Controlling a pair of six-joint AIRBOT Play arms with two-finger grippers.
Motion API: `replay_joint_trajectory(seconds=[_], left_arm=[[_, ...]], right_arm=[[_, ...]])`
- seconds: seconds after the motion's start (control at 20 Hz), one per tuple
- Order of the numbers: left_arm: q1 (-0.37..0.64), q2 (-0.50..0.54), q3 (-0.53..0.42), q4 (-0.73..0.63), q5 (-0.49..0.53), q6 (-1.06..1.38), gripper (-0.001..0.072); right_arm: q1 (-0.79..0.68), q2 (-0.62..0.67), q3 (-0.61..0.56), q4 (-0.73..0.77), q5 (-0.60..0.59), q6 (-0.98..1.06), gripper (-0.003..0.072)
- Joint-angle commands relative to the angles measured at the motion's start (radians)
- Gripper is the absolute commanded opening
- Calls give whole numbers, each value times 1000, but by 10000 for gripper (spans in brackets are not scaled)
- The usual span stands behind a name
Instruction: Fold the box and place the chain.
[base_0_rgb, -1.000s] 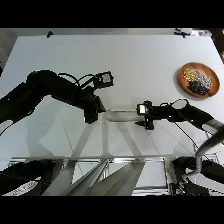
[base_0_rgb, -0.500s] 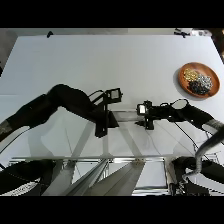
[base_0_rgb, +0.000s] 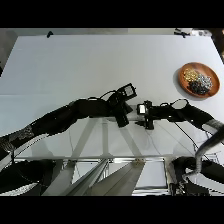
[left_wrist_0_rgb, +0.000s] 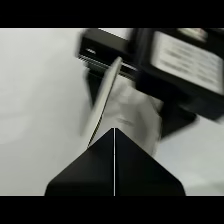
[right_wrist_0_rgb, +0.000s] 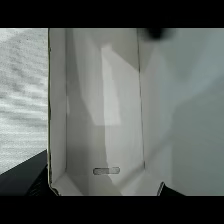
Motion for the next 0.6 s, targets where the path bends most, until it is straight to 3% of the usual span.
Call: replay_joint_trajectory(seconds=[0.0, 0.35, 0.55], left_arm=[[-6, -16, -1, 3, -213, -92, 6], [13, -118, -1, 11, -224, -165, 5], [34, -126, -1, 11, -212, -180, 5]], right_arm=[[1, 0, -1, -1, 2, 0, 479], [1, 0, -1, -1, 2, 0, 479], [1, 0, -1, -1, 2, 0, 479]])
